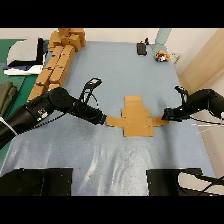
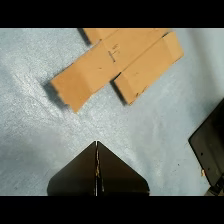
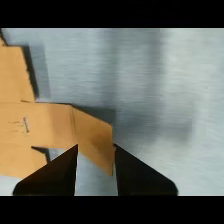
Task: Fold the box.
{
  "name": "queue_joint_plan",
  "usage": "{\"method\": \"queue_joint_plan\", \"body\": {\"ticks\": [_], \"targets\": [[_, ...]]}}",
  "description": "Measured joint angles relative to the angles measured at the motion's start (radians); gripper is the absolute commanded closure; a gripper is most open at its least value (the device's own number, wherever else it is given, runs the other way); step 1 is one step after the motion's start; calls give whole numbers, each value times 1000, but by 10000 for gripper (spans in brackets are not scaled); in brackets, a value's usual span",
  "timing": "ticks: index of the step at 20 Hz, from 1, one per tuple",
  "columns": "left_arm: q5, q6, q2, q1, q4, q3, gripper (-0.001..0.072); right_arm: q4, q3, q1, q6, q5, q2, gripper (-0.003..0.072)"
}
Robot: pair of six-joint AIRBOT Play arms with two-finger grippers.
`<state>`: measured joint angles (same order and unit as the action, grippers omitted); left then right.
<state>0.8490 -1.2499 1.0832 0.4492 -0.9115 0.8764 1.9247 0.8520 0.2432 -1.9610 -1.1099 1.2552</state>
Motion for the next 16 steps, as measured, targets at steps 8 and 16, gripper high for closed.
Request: {"method": "queue_joint_plan", "body": {"ticks": [8, 16], "targets": [[-10, 0, 0, 0, 14, 0, 697, 149, 2, 0, -134, -44, 49, 416], [-11, 0, 0, -1, 68, 10, 50, 203, 2, -59, -176, -72, 81, 683]]}}
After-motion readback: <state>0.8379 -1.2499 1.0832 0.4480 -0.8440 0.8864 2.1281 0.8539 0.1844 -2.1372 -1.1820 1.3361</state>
